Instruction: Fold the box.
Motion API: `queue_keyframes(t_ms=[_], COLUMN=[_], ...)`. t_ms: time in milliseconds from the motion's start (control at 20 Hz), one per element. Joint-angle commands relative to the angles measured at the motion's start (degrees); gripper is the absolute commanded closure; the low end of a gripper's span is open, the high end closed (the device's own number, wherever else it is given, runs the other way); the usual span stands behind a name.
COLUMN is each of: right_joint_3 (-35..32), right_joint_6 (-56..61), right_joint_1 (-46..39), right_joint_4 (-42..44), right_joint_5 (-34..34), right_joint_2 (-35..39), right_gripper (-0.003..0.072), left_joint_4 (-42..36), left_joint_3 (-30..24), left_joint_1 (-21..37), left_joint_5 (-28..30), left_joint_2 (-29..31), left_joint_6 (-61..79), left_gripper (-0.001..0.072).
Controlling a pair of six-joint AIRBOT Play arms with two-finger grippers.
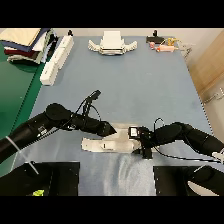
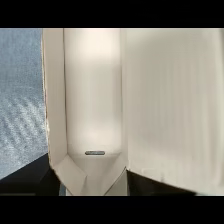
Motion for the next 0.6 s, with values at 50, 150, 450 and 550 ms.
queue_keyframes(t_ms=[50,150,450,550], right_joint_3=[0.0,0.0,0.0,0.0], right_joint_6=[0.0,0.0,0.0,0.0], right_joint_1=[0.0,0.0,0.0,0.0], right_joint_4=[0.0,0.0,0.0,0.0], right_joint_5=[0.0,0.0,0.0,0.0], right_joint_2=[0.0,0.0,0.0,0.0], right_gripper=[0.0184,0.0184,0.0183,0.0184], left_joint_4=[0.0,5.0,9.8,9.7], left_joint_3=[1.1,1.1,1.1,1.1], left_joint_1=[4.1,5.4,5.3,5.0], left_joint_5=[2.9,2.0,-2.9,-2.9], left_joint_2=[-6.6,-7.9,-12.5,-12.9], left_joint_6=[-7.8,-13.1,-16.7,-15.6], left_gripper=[0.0696,0.0696,0.0696,0.0696])
